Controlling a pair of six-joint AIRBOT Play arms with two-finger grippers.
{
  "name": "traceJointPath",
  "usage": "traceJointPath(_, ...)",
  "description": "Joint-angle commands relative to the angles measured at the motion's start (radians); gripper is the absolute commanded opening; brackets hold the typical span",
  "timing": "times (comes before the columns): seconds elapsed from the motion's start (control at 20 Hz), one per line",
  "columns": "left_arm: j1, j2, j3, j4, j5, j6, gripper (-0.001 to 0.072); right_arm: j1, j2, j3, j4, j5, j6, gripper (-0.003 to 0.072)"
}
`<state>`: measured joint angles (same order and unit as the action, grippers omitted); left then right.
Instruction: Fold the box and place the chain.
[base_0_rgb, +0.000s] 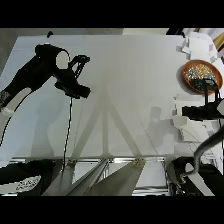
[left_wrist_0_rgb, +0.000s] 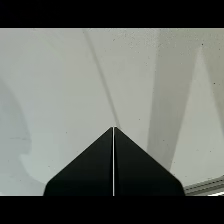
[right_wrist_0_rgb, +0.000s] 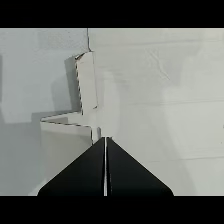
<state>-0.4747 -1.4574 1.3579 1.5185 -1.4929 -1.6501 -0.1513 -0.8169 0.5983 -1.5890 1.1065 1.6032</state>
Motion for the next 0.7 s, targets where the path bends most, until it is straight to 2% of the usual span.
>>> traceJointPath(0.0, 0.0, -0.002, -0.001, 0.0, 0.0, 0.0, 0.0011, 0.0, 0.0, 0.0, 0.0, 0.001, 0.0, 0.0021)
traceJointPath(0.3, 0.0, 0.0, -0.001, 0.0, 0.0, 0.0, 0.0011, -0.013, 0.0, 0.026, -0.075, 0.022, 0.001, 0.0021)
traceJointPath(0.65, 0.0, 0.0, -0.001, 0.0, 0.0, 0.0, 0.0011, -0.315, -0.126, 0.278, -0.113, 0.089, -0.042, 0.0019)
